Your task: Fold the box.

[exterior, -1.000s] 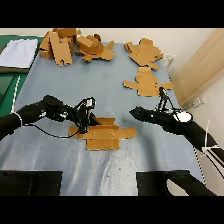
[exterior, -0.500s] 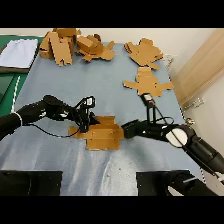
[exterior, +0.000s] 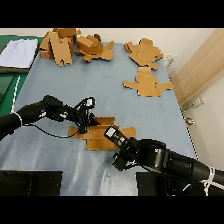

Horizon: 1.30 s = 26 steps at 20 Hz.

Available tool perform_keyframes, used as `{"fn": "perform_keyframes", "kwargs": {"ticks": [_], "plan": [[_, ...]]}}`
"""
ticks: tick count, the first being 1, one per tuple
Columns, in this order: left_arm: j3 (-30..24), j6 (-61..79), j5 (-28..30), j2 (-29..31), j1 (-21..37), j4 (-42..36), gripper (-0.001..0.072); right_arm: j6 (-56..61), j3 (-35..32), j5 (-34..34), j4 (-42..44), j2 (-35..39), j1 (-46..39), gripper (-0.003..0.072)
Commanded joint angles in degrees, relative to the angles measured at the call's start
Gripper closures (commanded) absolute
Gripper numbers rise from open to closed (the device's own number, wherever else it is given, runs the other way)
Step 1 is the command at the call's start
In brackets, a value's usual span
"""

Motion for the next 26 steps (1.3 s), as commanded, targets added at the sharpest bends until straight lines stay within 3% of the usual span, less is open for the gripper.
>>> {"fn": "perform_keyframes", "kwargs": {"ticks": [1, 6, 12, 26], "plan": [[0.0, 0.0, 0.0, 0.0, 0.0, -0.1, 0.0695, 1.0, 0.0, -3.2, -4.1, -4.4, 2.4, 0.0247], [0.0, 0.0, 0.0, 0.0, 0.0, -0.1, 0.0695, 1.0, 0.0, -8.4, -11.5, -7.7, 2.3, 0.0247], [0.0, 0.0, 0.0, 0.0, 0.0, -0.1, 0.0695, 1.0, 0.1, -8.9, -14.9, -11.0, 2.3, 0.0248], [0.0, 0.0, 0.0, 0.0, 0.0, -0.1, 0.0695, 0.9, 4.2, -9.4, -17.5, -11.1, 2.3, 0.0248]]}}
